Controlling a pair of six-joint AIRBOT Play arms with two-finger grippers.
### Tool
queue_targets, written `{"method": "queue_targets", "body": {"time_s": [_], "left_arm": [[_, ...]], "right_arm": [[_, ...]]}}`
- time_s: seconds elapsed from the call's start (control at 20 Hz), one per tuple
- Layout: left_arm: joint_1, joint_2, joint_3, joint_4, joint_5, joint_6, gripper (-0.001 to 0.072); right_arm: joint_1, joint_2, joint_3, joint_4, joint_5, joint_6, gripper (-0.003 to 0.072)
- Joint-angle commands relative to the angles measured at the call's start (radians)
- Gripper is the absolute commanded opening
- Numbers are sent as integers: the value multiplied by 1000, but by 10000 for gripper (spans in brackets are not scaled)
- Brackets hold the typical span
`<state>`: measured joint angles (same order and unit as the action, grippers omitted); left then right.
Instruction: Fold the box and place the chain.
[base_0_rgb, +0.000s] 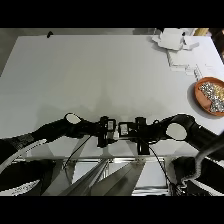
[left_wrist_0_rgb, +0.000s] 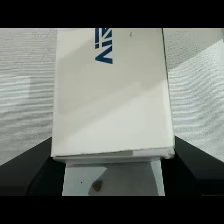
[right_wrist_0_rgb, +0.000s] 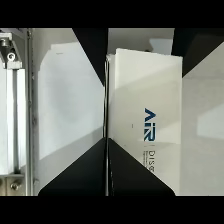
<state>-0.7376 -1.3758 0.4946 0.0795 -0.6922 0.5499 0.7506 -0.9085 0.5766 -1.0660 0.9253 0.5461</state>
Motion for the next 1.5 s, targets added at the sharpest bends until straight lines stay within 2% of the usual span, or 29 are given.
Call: {"method": "queue_targets", "body": {"time_s": [0.0,0.15,0.35,0.55,0.8,1.45], "left_arm": [[0,1,0,0,0,0,271],[0,1,0,0,0,0,271],[0,1,0,0,0,0,271],[0,1,0,0,0,0,271],[0,1,0,0,0,0,271],[0,1,0,0,0,0,271]], "right_arm": [[0,-19,1,-10,2,5,19],[0,-46,1,-6,2,7,19],[0,-18,1,104,25,-25,19],[0,35,1,60,-2,-23,19],[-74,31,1,41,2,-19,19],[-82,-122,1,56,58,-21,19]]}}
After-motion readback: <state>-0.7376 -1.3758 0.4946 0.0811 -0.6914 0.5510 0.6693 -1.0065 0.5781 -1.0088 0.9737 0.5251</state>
